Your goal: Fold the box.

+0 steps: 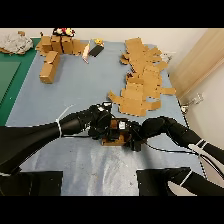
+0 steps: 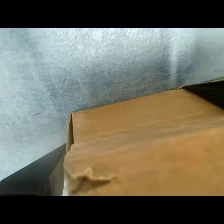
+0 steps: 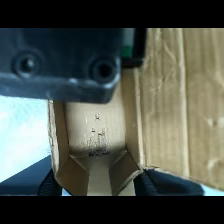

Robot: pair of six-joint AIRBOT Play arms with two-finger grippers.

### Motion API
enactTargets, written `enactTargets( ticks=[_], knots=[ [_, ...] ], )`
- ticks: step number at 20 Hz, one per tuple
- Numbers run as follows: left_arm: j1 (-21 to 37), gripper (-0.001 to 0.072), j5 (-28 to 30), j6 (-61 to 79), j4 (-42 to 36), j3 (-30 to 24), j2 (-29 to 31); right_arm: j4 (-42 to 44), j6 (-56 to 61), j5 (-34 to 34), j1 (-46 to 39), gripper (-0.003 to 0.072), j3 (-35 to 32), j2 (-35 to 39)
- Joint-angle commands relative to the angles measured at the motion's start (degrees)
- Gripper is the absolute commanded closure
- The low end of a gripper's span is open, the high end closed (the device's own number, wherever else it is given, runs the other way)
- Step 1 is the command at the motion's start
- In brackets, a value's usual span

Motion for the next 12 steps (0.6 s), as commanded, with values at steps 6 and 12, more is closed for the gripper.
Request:
enactTargets(
  ticks=[6, 12],
  knots=[
    [-0.5, 0.0367, -0.85, 0.04, -0.26, 0.2, -1.22, 0.02, 0.0, 0.0, 0.0, 0.0157, -0.02, -0.02],
    [-0.5, 0.0697, -0.59, -2.05, -0.5, 0.22, -2.86, 0.0, 0.0, 0.0, 0.0, 0.0157, -0.02, -0.02]
  ],
)
